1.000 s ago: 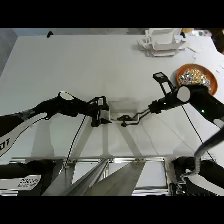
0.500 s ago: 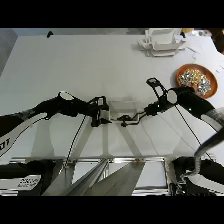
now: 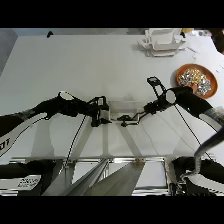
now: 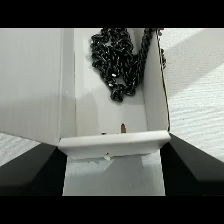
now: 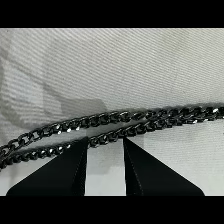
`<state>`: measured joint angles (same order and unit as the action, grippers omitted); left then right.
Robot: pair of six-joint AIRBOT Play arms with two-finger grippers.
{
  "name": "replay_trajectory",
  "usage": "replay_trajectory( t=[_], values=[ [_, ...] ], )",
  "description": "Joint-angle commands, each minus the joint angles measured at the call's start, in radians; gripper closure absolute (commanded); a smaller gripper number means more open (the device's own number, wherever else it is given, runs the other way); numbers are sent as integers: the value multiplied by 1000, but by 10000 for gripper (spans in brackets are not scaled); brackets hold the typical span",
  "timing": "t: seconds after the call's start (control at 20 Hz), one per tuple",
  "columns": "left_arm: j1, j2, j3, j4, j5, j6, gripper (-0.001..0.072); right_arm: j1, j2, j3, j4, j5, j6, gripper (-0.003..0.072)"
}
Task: Fold the box and place the chain.
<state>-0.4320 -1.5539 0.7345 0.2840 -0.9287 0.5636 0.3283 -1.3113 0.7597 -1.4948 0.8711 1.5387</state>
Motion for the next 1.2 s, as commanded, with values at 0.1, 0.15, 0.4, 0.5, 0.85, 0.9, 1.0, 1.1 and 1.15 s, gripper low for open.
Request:
replay_trajectory(
  t=[0.1,0.15,0.4,0.5,0.85,0.9,1.0,1.1,1.15],
  values=[
    [0,0,0,0,0,0,568,1,-14,-2,-2,27,5,615],
    [0,0,0,0,0,0,568,1,-14,-2,-2,28,5,632],
    [0,0,0,0,0,0,568,1,-14,-2,-2,58,-4,664],
    [0,0,0,0,0,0,568,1,-2,-2,-2,64,-13,665],
    [0,0,0,0,0,0,568,1,145,-2,-2,77,-29,665],
    [0,0,0,0,-1,0,568,1,167,-2,-2,83,-29,665],
    [0,0,0,0,-2,0,568,1,190,-2,-1,80,-28,663],
    [0,0,0,0,-3,0,568,1,179,-2,-2,69,-24,434],
    [0,0,0,0,-3,0,568,1,168,-2,-2,60,-24,415]
  ],
)
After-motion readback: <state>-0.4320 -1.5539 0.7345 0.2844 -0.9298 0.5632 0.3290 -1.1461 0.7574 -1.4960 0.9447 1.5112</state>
